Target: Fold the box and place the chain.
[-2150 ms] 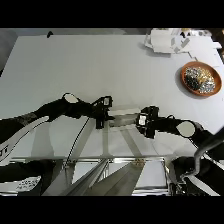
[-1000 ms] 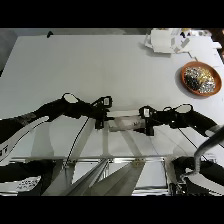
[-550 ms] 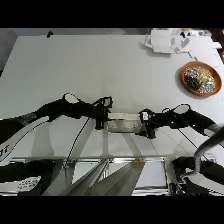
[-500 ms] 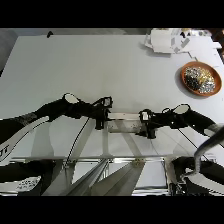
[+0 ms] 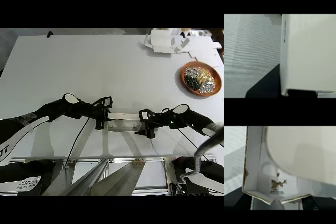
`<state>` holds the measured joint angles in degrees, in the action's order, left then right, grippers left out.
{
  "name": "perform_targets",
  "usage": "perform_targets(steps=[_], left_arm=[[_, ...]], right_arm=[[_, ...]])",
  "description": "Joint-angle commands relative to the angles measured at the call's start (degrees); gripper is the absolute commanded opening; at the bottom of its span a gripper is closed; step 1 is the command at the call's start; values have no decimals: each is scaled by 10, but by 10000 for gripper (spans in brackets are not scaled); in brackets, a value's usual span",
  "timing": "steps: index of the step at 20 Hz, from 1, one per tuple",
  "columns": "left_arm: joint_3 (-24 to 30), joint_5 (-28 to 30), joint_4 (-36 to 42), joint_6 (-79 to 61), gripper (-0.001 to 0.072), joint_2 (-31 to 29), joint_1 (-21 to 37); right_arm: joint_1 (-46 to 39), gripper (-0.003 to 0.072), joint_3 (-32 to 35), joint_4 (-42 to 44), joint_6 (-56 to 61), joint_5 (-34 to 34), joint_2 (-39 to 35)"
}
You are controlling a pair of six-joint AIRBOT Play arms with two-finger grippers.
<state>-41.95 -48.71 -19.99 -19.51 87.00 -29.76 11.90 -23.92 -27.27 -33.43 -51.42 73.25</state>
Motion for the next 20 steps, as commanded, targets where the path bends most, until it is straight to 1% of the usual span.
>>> perform_targets(steps=[1, 3, 4, 5, 6, 17, 18, 19, 20], left_arm=[[0, 0, 0, 0, 9, 0, 0], [0, 0, 0, 0, 9, 0, 0], [0, 0, 0, 0, 9, 0, 0], [0, 0, 0, 0, 9, 0, 0], [0, 0, 0, 0, 9, 0, 0], [0, 0, 0, 0, 9, 0, 0], [0, 0, 0, 0, 9, 0, 0], [0, 0, 0, 0, 9, 0, 0], [0, 0, 0, 0, 9, 0, 0]], right_arm=[[0, 567, 0, 6, -14, -1, 2], [0, 563, 0, 6, -14, -2, 2], [0, 524, 0, 6, -14, -2, 2], [0, 448, 0, 6, -14, -2, 2], [0, 396, 0, 6, -14, -2, 2], [0, 388, 0, 8, -13, -2, 2], [0, 390, 0, 8, -13, -3, 2], [0, 412, 0, 8, -9, -5, 2], [0, 413, 0, 8, -9, -5, 2]])
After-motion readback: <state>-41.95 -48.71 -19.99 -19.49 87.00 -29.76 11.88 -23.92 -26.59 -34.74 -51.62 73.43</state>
